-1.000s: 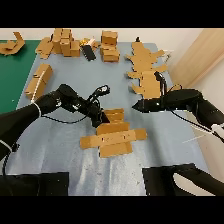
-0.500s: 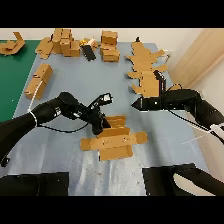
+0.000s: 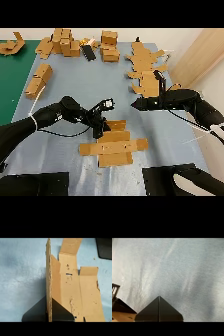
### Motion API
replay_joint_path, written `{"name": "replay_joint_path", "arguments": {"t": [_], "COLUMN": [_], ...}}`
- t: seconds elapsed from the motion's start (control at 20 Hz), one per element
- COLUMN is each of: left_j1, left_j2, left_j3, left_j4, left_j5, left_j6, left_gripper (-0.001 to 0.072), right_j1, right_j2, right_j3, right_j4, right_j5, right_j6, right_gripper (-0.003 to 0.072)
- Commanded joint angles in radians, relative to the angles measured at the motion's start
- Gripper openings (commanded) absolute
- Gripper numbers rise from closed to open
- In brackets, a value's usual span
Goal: Fold the box.
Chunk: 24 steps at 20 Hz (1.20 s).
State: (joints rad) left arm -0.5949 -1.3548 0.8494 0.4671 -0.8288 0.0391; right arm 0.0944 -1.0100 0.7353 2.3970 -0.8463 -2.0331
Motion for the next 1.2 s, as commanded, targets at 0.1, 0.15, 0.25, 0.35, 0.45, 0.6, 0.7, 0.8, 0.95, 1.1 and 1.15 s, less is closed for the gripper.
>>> {"name": "replay_joint_path", "arguments": {"t": [0.1,0.15,0.25,0.35,0.45,0.6,0.7,0.8,0.95,1.1,1.15], "left_j1": [-0.002,-0.002,-0.002,-0.004,-0.014,-0.036,-0.053,-0.055,-0.054,-0.056,-0.056], "left_j2": [0.087,0.085,0.061,0.026,0.017,0.021,0.021,0.021,0.023,0.046,0.062], "left_j3": [-0.003,-0.003,-0.005,-0.005,-0.009,-0.017,-0.029,-0.043,-0.048,-0.048,-0.048], "left_j4": [0.003,0.003,0.004,0.004,0.004,0.004,0.005,0.004,0.004,0.007,0.014], "left_j5": [0.113,0.118,0.122,0.121,0.130,0.150,0.151,0.148,0.126,0.134,0.161], "left_j6": [0.076,0.078,0.078,0.077,0.076,0.072,0.066,0.057,0.046,0.051,0.064], "left_gripper": [0.0012,0.0013,0.0013,0.0012,0.0012,0.0012,0.0012,0.0012,0.0012,0.0012,0.0012], "right_j1": [0.001,0.001,0.001,0.001,0.001,0.001,0.001,0.001,0.001,0.001,0.001], "right_j2": [-0.001,-0.001,-0.001,-0.001,0.000,0.000,-0.001,-0.001,-0.001,-0.001,0.000], "right_j3": [0.000,0.000,0.000,0.000,0.000,0.000,0.000,0.000,0.000,0.000,0.000], "right_j4": [0.000,0.001,0.002,0.005,0.008,0.008,0.009,0.008,0.008,0.008,0.008], "right_j5": [0.002,0.004,0.004,0.003,-0.001,0.000,0.000,0.001,0.002,0.004,0.004], "right_j6": [-0.001,-0.001,-0.001,-0.001,-0.001,-0.001,-0.001,-0.001,-0.001,-0.002,-0.001], "right_gripper": [0.0005,0.0005,0.0005,0.0005,0.0005,0.0005,0.0005,0.0005,0.0005,0.0006,0.0005]}}
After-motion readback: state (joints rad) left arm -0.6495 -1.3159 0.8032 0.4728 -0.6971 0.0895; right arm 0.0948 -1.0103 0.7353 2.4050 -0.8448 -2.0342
